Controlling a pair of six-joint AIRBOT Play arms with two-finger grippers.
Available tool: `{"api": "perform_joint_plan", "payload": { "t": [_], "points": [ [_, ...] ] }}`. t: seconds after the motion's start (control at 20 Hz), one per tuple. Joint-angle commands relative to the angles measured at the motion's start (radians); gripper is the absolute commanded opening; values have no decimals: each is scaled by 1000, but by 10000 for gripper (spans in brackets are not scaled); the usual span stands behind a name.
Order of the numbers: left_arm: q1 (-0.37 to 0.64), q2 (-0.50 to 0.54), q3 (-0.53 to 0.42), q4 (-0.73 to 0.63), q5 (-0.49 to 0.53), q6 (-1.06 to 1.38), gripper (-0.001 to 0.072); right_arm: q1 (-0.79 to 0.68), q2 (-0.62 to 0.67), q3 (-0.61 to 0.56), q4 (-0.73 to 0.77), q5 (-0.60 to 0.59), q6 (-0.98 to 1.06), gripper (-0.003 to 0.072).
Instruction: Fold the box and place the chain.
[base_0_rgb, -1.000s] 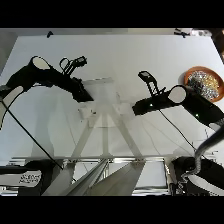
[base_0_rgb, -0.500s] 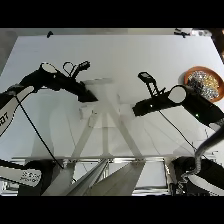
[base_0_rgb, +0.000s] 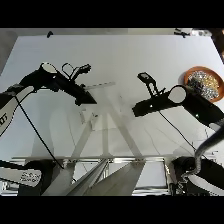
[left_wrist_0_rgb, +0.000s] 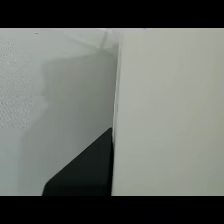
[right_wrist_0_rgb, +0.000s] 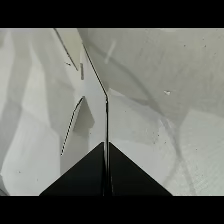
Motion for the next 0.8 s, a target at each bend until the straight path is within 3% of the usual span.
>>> {"api": "perform_joint_plan", "payload": {
  "t": [0.0, 0.15, 0.2, 0.35, 0.45, 0.6, 0.75],
  "points": [
    [-1, 67, 0, 21, -8, 7, 4, 0, 6, 14, -3, 28, 0, 150],
    [-13, 150, 0, 74, -2, 25, 4, 0, 6, 77, -20, 136, 0, 315],
    [-21, 172, 0, 72, -1, 25, 3, 0, 8, 101, -31, 185, 0, 329],
    [-85, 218, 0, 128, 22, 22, 1, 0, 65, 140, -134, 275, 51, 330],
    [-142, 235, -5, 163, 63, -2, 0, 0, 164, 140, -286, 317, 127, 331],
    [-185, 239, -51, 33, 118, 28, -1, 0, 341, 139, -483, 385, 183, 354],
    [-199, 238, -114, 9, 182, 78, -1, 0, 473, 138, -505, 396, 183, 353]
  ]
}}
